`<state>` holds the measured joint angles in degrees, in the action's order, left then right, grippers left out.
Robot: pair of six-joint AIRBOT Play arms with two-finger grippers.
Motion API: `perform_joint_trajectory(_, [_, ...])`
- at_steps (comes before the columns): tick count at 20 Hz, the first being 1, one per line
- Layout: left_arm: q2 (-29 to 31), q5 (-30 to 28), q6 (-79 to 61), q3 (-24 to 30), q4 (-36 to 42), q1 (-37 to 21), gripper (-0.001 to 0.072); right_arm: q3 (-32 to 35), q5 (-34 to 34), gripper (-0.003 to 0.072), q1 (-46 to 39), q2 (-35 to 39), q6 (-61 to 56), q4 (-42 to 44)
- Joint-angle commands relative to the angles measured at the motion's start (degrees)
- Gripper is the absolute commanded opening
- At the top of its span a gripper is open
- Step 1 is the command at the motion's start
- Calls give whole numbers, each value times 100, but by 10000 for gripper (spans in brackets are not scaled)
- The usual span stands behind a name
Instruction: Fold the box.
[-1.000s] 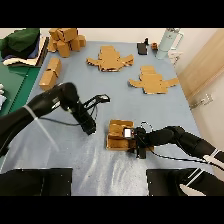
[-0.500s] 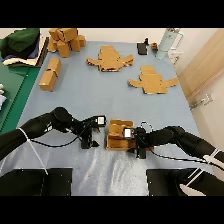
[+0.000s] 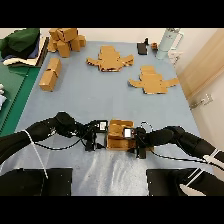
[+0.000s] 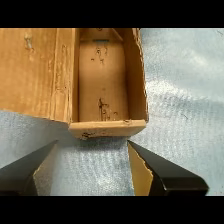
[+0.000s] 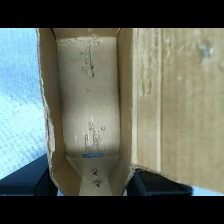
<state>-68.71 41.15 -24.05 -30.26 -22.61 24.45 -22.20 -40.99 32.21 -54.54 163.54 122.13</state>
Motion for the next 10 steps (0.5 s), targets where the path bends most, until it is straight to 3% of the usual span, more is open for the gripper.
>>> perform_joint_trajectory(1, [-50, 74, -79, 9, 31, 24, 677, -4, 0, 460, 4, -2, -2, -2])
perform_joint_trajectory(5, [-129, 66, -50, 9, 33, 201, 676, -4, 2, 460, 4, -2, -2, -2])
perform_joint_trajectory(10, [-177, -455, 186, 0, 35, 468, 677, -4, 0, 460, 4, -2, -2, -2])
